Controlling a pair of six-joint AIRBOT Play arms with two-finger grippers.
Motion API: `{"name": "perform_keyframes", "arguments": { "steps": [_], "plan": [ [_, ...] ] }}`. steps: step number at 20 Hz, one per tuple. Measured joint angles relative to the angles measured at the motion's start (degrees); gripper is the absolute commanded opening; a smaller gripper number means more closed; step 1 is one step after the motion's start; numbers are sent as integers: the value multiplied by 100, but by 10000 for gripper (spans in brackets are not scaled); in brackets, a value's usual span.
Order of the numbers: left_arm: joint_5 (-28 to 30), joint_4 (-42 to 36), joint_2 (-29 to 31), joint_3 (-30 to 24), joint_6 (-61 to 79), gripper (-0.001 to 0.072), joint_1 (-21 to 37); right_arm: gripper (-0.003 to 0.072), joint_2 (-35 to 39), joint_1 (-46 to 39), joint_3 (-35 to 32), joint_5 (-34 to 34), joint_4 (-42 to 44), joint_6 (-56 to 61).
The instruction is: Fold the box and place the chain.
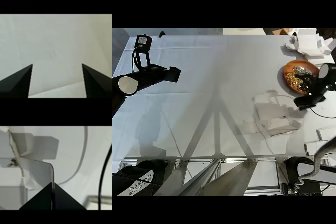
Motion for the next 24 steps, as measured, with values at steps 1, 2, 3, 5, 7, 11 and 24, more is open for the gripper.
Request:
{"name": "perform_keyframes", "arguments": {
  "steps": [1, 2, 3, 5, 7, 11, 24],
  "plan": [
    [0, 0, 0, 0, 0, 695, 0, 9, 131, 164, 0, -70, 358, -39],
    [0, 0, 0, 0, 0, 695, -2, 9, 245, 315, 0, -146, 688, -59],
    [0, 0, 0, 0, 0, 695, 0, 9, 354, 472, 0, -223, 1027, -81],
    [0, 0, 0, 0, 0, 695, 0, 8, 546, 769, 0, -387, 1593, -103],
    [0, 0, 0, 0, 0, 695, 0, 8, 728, 1058, 0, -619, 2039, -122],
    [0, 0, 0, 0, 0, 695, 0, 7, 975, 1582, -28, -1298, 2603, -118],
    [0, -2, 0, 0, 0, 695, 0, 7, 1532, 2485, -1082, -4557, 2557, 1285]
  ]
}}
